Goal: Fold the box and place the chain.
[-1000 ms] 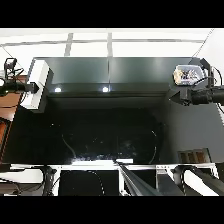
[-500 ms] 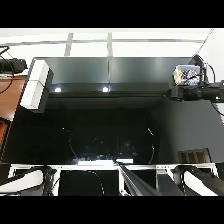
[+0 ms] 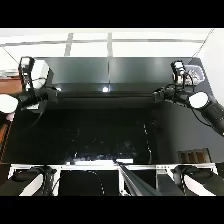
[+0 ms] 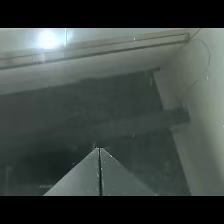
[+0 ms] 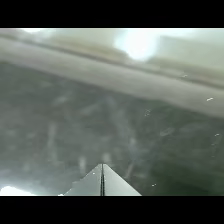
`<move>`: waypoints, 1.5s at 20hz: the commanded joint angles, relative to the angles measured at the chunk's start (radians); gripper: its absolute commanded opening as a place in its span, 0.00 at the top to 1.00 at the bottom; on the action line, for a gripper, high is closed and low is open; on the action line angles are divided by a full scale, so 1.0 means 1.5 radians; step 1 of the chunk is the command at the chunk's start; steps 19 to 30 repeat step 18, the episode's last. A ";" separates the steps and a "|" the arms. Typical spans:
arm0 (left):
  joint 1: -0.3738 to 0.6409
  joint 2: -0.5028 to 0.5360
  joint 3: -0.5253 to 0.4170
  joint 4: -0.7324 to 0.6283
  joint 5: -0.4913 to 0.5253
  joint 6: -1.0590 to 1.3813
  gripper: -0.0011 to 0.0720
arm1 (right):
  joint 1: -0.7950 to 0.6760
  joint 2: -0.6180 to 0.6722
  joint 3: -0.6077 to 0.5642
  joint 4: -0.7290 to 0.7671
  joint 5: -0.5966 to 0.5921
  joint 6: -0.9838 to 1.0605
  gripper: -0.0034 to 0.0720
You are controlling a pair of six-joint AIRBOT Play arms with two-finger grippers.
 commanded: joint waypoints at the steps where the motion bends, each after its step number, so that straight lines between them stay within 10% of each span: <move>1: -0.025 0.040 -0.083 -0.003 0.071 0.002 0.95 | 0.008 0.001 -0.024 -0.025 -0.062 -0.001 0.94; 30: -0.025 0.039 -0.083 -0.003 0.060 0.001 0.95 | 0.008 0.001 -0.024 -0.025 -0.062 -0.001 0.94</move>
